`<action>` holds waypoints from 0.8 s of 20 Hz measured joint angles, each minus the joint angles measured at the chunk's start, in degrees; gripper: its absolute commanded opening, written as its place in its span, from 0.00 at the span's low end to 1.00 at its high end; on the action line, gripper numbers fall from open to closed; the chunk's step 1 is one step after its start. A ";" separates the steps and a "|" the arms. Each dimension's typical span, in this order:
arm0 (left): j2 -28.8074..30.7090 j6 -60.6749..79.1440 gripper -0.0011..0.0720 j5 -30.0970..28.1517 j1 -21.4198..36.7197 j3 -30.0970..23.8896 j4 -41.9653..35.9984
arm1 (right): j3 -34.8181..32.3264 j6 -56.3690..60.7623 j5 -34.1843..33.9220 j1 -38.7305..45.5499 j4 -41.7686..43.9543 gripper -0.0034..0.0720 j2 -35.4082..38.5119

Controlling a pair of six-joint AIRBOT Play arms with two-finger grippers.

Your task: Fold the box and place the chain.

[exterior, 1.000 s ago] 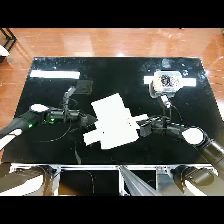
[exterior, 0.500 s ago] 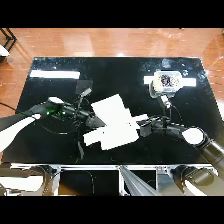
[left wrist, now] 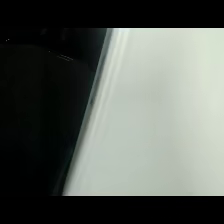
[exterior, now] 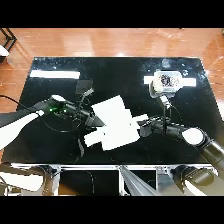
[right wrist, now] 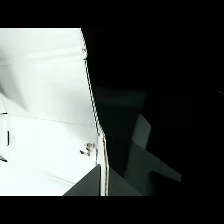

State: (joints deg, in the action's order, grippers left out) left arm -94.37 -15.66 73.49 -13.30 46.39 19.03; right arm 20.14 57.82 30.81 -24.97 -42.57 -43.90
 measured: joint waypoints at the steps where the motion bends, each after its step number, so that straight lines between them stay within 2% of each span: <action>1: -0.02 -0.02 0.59 -0.13 -0.20 0.11 0.28 | -0.02 0.00 0.00 0.00 -0.09 0.07 0.00; 2: -0.02 -0.04 0.45 -0.44 -0.46 0.13 0.55 | 0.00 0.00 0.00 0.00 -0.09 0.07 0.00; 3: -0.09 -0.15 0.36 -0.81 -0.74 0.17 0.98 | -0.02 0.00 0.00 0.00 -0.11 0.07 0.00; 5: -0.09 -0.20 0.34 -1.40 -1.16 0.24 1.27 | -0.02 0.00 0.02 0.00 -0.13 0.07 0.00; 7: -0.09 -0.37 0.06 -2.14 -1.33 0.24 1.57 | 0.00 0.00 0.00 0.00 -0.15 0.08 0.00; 8: -0.09 -0.15 0.05 -1.64 -1.40 0.26 1.57 | -0.02 0.00 -0.02 0.00 -0.15 0.31 0.00; 9: -0.09 -0.26 0.05 -2.19 -1.51 0.26 1.81 | -0.02 0.02 -0.13 0.00 -0.11 0.78 0.00; 10: -0.13 -0.57 0.05 -2.91 -1.42 0.26 1.97 | 0.00 0.35 -0.24 0.00 0.00 0.98 0.00; 16: 0.15 -0.66 0.04 -2.47 -1.44 0.28 5.73 | 2.19 1.99 1.49 3.76 -3.10 0.98 0.07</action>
State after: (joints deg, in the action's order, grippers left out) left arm -94.21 -16.32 71.02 -14.74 46.68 24.75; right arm 22.33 59.81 32.29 -21.21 -45.67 -43.83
